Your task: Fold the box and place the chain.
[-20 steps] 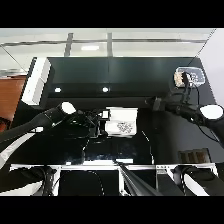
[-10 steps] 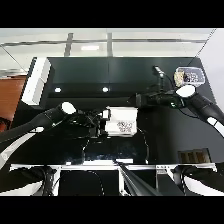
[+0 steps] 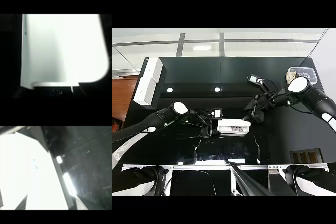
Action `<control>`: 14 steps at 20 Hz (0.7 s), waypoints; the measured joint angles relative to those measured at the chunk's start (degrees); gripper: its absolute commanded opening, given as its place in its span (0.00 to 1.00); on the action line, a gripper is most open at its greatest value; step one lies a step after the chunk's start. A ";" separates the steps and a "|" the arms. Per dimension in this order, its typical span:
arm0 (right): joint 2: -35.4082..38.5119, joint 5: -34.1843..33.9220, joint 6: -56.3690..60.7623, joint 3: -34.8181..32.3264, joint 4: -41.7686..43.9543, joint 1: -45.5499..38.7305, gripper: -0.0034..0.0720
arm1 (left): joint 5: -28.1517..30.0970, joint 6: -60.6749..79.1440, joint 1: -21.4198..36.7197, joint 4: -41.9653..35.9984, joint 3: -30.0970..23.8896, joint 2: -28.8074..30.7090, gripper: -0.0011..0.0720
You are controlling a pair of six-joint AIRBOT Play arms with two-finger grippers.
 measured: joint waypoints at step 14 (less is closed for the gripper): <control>0.66 -0.61 -6.56 -3.34 -3.69 5.29 0.93 | -0.13 0.00 0.00 -0.07 0.02 0.00 0.41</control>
